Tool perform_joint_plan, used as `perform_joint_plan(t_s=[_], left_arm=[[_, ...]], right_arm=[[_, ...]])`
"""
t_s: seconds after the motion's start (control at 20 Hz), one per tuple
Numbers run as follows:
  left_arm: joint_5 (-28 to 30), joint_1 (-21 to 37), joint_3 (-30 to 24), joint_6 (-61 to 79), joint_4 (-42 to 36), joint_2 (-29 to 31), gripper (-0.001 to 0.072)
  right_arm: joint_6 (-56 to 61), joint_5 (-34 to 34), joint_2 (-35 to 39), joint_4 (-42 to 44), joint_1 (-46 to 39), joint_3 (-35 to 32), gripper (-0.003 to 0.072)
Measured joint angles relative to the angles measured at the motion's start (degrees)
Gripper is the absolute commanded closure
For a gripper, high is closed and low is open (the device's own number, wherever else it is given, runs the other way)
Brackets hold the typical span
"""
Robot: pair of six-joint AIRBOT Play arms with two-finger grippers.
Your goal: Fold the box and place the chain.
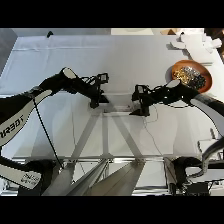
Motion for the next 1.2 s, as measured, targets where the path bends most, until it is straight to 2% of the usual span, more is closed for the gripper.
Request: perform_joint_plan(t_s=[0.3, 1.2], left_arm=[[0.1, 0.0, 0.0, 0.0, 0.0, 0.0, 0.0704], [0.2, 0.0, 0.0, 0.0, 0.0, 0.0, 0.0703]], right_arm=[[-0.1, -0.7, -2.4, 0.4, 1.1, 0.0, -0.0002], [-0.1, 0.7, -2.8, 1.3, 1.2, 0.0, -0.0002]])
